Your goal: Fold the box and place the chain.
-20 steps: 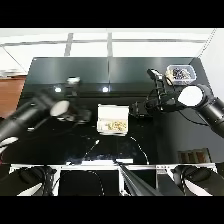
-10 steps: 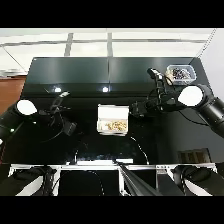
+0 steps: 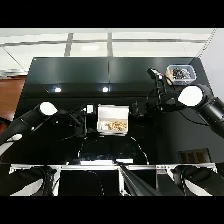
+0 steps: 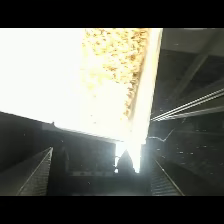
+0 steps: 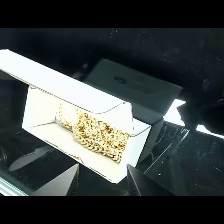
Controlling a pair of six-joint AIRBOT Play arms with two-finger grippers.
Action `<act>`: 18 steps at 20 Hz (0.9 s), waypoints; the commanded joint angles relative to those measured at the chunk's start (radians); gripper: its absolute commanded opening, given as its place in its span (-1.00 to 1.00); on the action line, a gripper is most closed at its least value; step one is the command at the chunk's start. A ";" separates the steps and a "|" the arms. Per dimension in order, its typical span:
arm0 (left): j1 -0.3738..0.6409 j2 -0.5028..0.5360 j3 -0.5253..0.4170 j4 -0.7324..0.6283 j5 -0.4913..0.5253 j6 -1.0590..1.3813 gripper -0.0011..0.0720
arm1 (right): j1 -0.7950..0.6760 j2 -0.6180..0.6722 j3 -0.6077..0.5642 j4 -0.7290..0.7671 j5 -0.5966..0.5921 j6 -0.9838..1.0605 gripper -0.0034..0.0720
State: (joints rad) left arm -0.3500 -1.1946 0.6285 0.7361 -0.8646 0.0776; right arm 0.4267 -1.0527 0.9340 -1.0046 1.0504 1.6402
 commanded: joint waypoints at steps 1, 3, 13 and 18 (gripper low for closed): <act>0.006 -0.072 0.021 -0.023 -0.004 0.082 0.98 | -0.001 0.001 0.000 0.002 0.000 0.003 0.03; 0.001 -0.075 0.021 -0.024 -0.011 0.124 0.98 | -0.001 0.001 0.000 0.002 -0.001 0.003 0.03; -0.038 -0.134 0.049 -0.091 0.002 0.190 0.98 | -0.001 0.001 0.000 0.002 -0.001 0.003 0.03; -0.098 -0.138 0.049 -0.098 0.050 0.198 0.98 | -0.001 0.001 0.000 0.002 -0.012 0.003 0.03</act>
